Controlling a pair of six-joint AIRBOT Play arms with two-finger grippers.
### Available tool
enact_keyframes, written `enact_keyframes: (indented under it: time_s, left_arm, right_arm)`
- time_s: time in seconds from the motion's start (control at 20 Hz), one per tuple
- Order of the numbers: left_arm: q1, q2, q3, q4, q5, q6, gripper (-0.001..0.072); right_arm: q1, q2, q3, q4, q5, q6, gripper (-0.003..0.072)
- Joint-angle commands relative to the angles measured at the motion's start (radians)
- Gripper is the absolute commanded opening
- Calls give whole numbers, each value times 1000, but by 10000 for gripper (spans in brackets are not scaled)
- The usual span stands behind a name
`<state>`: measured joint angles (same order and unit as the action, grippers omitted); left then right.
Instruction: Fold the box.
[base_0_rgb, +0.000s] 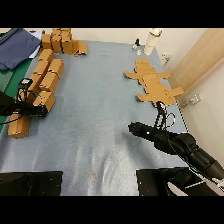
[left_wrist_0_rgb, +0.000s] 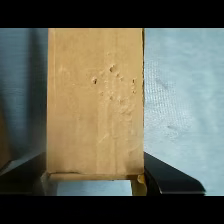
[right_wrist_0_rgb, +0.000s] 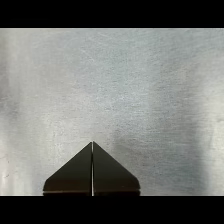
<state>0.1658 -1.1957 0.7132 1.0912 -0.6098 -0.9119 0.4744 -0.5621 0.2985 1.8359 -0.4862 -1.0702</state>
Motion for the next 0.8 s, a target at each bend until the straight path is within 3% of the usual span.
enact_keyframes:
  time_s: [0.0,0.35,0.75]
  left_arm:
    - [3,-1,15,45,77,-94,475]
    - [-2,-13,48,0,146,-102,475]
    - [-74,-127,94,0,219,-100,475]
  right_arm:
    - [0,0,1,1,3,0,3]
    - [0,0,1,1,6,0,3]
    - [0,0,2,1,7,0,3]
